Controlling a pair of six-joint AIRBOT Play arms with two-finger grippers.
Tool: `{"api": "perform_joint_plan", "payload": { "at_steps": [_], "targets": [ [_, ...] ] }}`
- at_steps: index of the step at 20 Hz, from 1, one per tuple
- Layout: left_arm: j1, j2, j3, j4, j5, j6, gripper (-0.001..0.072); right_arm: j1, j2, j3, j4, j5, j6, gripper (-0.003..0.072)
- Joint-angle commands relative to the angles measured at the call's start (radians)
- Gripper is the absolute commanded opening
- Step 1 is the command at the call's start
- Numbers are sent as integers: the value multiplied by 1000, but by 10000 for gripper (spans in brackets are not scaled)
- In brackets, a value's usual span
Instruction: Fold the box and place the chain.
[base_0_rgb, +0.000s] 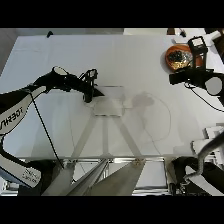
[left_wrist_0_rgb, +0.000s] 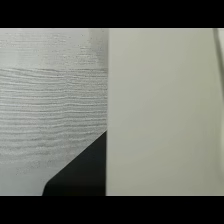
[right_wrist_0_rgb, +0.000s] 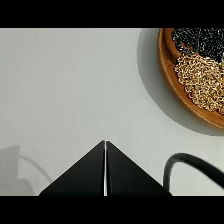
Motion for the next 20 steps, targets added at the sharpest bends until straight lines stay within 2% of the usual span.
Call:
{"api": "perform_joint_plan", "payload": {
  "at_steps": [1,3,5,6,7,9,10,11,15,17,20],
  "targets": [
    [0,-1,0,0,1,0,13,-1,1,0,1,-8,0,11],
    [0,-1,0,0,1,0,13,-1,1,0,5,-60,5,12],
    [0,-1,0,0,1,0,13,-1,1,0,98,-52,24,35],
    [0,-1,0,0,1,0,13,-1,3,0,152,-51,12,201],
    [0,-1,0,0,1,0,13,-1,7,0,204,-42,-32,315],
    [0,-1,0,0,1,0,14,0,20,0,335,16,-225,377],
    [0,-1,0,0,1,0,14,0,29,0,399,66,-345,504],
    [0,-1,0,0,1,0,14,5,41,0,464,126,-489,568],
    [0,-1,0,0,1,0,14,114,83,0,524,347,-929,606],
    [0,-1,0,0,1,0,14,196,83,0,511,454,-1114,671],
    [0,-1,0,0,1,0,14,295,82,0,426,483,-1183,688]
  ]
}}
